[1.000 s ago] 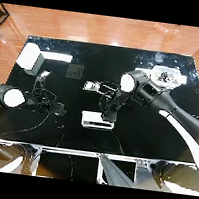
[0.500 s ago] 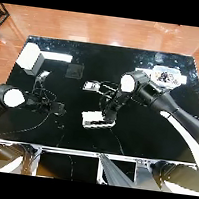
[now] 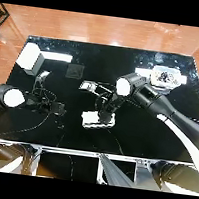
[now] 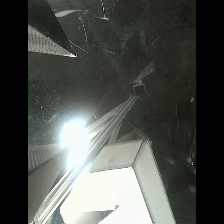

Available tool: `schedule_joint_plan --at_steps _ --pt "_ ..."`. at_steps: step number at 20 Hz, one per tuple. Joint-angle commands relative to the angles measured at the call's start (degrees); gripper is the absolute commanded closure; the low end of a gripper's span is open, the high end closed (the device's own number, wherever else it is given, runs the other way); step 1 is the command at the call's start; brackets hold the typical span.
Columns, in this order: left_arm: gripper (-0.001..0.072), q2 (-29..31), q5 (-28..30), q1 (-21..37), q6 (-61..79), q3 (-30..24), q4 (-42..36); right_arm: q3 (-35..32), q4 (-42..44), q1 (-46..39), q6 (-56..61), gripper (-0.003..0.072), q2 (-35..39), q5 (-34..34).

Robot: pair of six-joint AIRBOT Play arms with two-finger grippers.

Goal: Fold the box and place the chain.

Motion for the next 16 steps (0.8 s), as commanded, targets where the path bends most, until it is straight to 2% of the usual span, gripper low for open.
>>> schedule_joint_plan --at_steps 1,2,3,4,10,16 --pt "0.0082 0.0 0.0 0.0 -0.1 0.0 -0.1 0.0 -0.3 1.2 4.6 0.039 0.0 -2.6" --pt "0.0082 0.0 0.0 0.0 -0.1 0.0 -0.1 0.0 -0.5 1.2 4.9 0.039 0.0 -3.0" --pt "0.0082 0.0 0.0 0.0 -0.1 0.0 -0.1 0.0 -1.1 1.2 5.2 0.0453 0.0 -3.3" --pt "0.0082 0.0 0.0 0.0 -0.1 0.0 -0.1 0.0 -1.5 1.2 5.3 0.046 0.0 -3.4" --pt "0.0082 0.0 0.0 0.0 -0.8 0.0 -0.1 0.0 -3.7 1.2 -0.3 0.0459 0.0 -0.6" --pt "0.0082 0.0 0.0 0.0 -0.8 0.0 -0.1 0.0 -3.8 1.2 -0.6 0.0459 0.0 -0.6"
